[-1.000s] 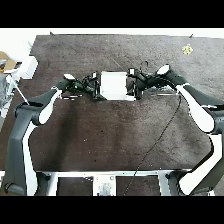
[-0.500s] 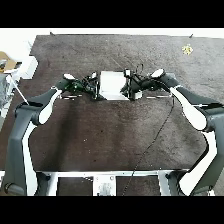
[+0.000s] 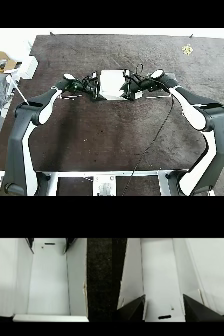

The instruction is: Fold the box and place the chain.

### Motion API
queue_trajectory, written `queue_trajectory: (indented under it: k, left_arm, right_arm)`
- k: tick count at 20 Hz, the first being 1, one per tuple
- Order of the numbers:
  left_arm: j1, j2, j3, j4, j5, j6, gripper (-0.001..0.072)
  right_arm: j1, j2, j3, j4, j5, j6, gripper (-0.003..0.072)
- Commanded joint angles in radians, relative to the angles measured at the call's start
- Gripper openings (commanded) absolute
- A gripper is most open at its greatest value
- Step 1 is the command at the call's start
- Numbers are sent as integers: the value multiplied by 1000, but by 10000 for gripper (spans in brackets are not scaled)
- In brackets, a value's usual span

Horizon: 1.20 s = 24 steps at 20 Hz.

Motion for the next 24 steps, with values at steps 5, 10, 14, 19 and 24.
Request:
queue_trajectory:
  k: [5,10,14,19,24]
  left_arm:
    - [0,-1,0,0,0,0,344]
    - [0,-1,0,0,0,0,344]
    - [0,-1,0,0,0,0,344]
    - [0,-1,0,0,0,0,344]
    - [0,-1,0,0,0,0,344]
  right_arm:
    - [-3,34,8,-145,-5,164,255]
    - [-4,160,21,-473,39,722,2]
    - [-50,271,21,-552,68,1073,2]
    - [-188,260,-4,-521,123,1332,2]
    - [-225,181,-65,-368,116,1329,3]
